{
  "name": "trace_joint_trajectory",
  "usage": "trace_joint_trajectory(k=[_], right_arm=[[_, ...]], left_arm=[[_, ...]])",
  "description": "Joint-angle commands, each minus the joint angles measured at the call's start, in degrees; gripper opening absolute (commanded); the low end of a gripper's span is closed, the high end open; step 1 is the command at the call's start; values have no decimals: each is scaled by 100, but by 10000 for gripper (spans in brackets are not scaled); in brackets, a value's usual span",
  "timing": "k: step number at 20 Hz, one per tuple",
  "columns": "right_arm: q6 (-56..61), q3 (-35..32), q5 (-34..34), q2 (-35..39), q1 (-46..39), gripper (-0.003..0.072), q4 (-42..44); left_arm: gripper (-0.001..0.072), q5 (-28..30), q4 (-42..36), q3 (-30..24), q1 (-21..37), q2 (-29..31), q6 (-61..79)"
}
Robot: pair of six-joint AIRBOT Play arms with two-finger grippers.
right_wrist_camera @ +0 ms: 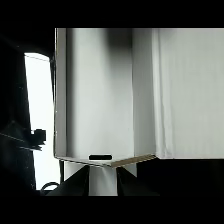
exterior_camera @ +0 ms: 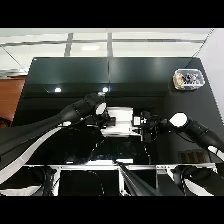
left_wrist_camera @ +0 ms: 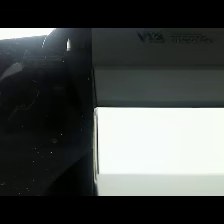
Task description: Fold the box and place the chain.
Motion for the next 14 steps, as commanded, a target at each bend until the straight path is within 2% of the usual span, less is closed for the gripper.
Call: trace_joint_trajectory(k=[1, 4, 7, 11, 12, 13, 14], right_arm=[[72, 7, -146, -114, 46, 191, 369], [59, 7, -472, -341, 343, 192, 1106], [70, 7, -763, -525, 529, 191, 1110], [72, 7, -758, -540, 529, 193, 1062], [76, 7, -756, -540, 529, 364, 1108], [76, 7, -754, -540, 529, 487, 1154], [98, 7, -721, -540, 529, 319, 1147]], left_arm=[[29, 42, -59, 0, 0, -2, -7], [30, 70, -74, 0, 0, -2, -9], [30, 94, -76, 0, 0, -2, -13], [30, 186, -188, 0, 2, -2, -26], [29, 208, -205, 0, 2, -2, -26], [29, 223, -205, 0, 0, -2, -28], [30, 245, -205, 0, 0, -2, -31]])
